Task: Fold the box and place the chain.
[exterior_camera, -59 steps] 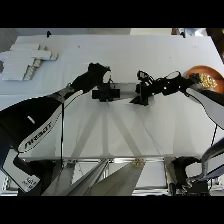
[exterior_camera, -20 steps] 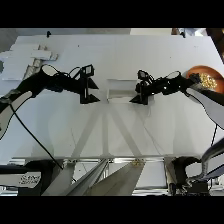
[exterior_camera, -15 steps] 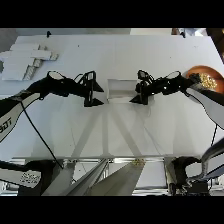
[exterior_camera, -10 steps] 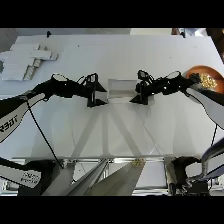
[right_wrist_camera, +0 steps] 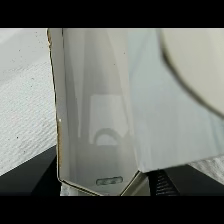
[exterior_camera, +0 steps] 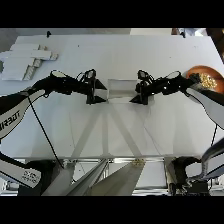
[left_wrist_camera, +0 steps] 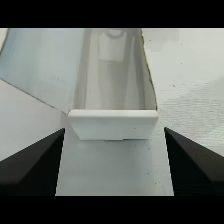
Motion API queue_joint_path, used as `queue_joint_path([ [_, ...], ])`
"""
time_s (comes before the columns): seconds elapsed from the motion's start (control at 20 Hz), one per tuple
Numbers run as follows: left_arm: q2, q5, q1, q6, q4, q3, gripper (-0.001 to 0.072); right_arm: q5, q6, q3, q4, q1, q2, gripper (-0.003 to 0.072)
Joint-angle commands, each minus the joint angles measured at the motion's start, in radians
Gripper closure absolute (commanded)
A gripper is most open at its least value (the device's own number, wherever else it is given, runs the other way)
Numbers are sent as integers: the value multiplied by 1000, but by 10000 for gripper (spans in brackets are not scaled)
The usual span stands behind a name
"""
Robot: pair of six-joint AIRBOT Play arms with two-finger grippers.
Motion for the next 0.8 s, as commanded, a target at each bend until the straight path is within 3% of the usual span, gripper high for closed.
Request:
queue_joint_path([
  [0.0,-37,-57,4,-5,8,42,1,0,0,0,0,1,0,351],
  [0.45,-46,-43,-33,-7,8,53,2,0,0,0,0,1,0,351],
  [0.75,-57,53,-79,-88,15,60,3,0,0,0,0,1,0,351],
])
